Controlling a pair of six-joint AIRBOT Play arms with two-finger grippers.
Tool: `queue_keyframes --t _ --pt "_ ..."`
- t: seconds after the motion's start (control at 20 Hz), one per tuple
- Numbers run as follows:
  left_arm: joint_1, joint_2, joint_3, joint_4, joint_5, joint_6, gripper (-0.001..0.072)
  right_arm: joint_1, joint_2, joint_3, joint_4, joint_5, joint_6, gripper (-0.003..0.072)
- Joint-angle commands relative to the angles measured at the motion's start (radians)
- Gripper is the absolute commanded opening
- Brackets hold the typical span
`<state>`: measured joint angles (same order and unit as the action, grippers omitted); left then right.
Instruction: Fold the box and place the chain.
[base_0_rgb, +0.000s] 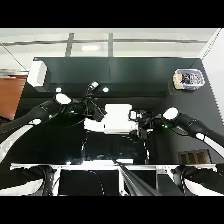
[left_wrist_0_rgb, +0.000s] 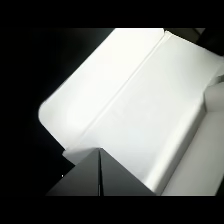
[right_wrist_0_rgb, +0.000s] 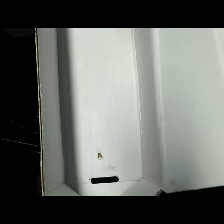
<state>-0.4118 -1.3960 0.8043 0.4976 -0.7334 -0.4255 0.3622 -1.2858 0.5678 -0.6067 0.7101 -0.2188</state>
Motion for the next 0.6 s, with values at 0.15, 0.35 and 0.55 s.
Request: queue_keyframes --t 0.15,0.35,0.55 --pt "0.063 0.229 -0.007 0.174 -0.098 -0.027 0.0026 0.001 -0.001 0.0 0.0 0.0 0.002 0.0057" --pt "0.068 0.254 -0.101 0.205 -0.214 0.256 0.0171 0.001 -0.001 0.0 0.0 0.0 0.002 0.0056" --pt "0.05 0.215 -0.139 0.277 -0.055 0.397 0.0708 0.001 -0.001 0.0 0.0 0.0 0.002 0.0056"
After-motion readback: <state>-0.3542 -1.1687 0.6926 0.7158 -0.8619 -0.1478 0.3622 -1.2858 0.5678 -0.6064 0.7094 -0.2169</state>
